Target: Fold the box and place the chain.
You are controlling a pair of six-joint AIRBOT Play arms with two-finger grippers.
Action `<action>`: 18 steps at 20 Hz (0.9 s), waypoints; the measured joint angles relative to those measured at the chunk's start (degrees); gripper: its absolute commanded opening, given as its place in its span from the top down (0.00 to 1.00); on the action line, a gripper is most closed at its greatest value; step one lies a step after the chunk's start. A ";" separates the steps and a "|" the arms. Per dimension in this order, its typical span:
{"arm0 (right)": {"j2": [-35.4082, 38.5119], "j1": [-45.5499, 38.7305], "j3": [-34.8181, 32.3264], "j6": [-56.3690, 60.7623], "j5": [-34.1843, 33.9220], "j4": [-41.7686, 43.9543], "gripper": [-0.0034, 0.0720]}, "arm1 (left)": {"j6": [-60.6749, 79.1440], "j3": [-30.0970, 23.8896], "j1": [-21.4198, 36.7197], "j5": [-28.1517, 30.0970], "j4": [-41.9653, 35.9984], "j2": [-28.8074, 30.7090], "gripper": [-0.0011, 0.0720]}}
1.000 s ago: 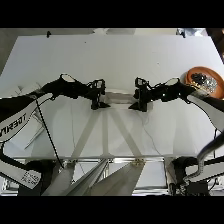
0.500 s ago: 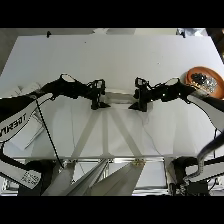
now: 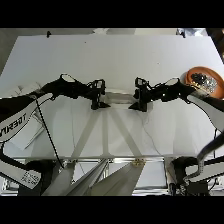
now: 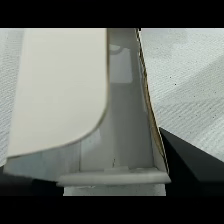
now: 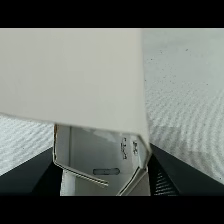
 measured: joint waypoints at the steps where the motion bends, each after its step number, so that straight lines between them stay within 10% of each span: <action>1: 0.00 0.00 0.00 0.00 0.00 0.02 0.46 | 0.00 0.00 0.00 0.00 0.02 0.00 0.28; 11: 0.04 0.04 -0.02 0.04 0.00 0.33 0.40 | 0.02 0.00 0.00 0.00 0.00 0.00 0.28; 13: 0.04 0.04 -0.02 0.04 0.13 0.20 0.01 | 0.02 0.00 0.00 0.02 0.00 0.00 0.28; 18: 0.09 0.04 0.00 0.04 0.52 0.11 0.04 | 0.07 0.00 -0.07 0.17 -0.04 -0.02 0.28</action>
